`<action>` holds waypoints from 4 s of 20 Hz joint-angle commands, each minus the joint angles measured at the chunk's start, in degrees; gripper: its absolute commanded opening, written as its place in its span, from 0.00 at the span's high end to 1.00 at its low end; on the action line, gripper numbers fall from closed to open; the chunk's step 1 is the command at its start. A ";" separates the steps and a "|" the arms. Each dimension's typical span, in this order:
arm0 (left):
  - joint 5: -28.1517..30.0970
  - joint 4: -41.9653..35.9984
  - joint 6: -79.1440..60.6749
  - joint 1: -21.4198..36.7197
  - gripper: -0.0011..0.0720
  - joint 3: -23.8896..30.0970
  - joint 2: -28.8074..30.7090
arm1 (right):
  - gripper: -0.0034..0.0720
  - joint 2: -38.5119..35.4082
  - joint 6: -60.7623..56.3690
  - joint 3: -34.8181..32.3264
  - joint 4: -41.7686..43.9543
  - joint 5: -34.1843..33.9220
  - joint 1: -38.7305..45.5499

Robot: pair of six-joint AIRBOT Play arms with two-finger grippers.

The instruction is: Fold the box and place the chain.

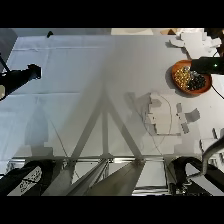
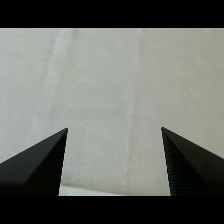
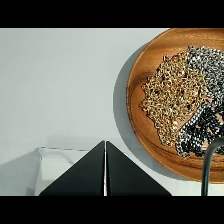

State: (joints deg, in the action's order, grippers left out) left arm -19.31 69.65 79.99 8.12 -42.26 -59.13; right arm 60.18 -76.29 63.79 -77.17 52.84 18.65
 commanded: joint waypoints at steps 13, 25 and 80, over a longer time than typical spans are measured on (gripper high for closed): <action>0.00 0.02 0.00 0.00 0.10 -0.07 0.04 | 0.93 -0.04 -0.85 0.07 5.22 8.63 0.04; 0.00 0.02 0.00 0.00 0.10 -0.07 0.04 | 0.54 2.86 -5.20 0.07 -16.94 27.74 0.04; 0.00 0.02 0.00 0.00 0.10 -0.07 0.04 | 0.93 29.31 10.84 0.02 -13.07 32.00 13.55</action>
State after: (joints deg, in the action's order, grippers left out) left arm -19.33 69.65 80.01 8.12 -42.26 -59.13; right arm 89.30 -66.13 63.86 -90.83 85.93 32.16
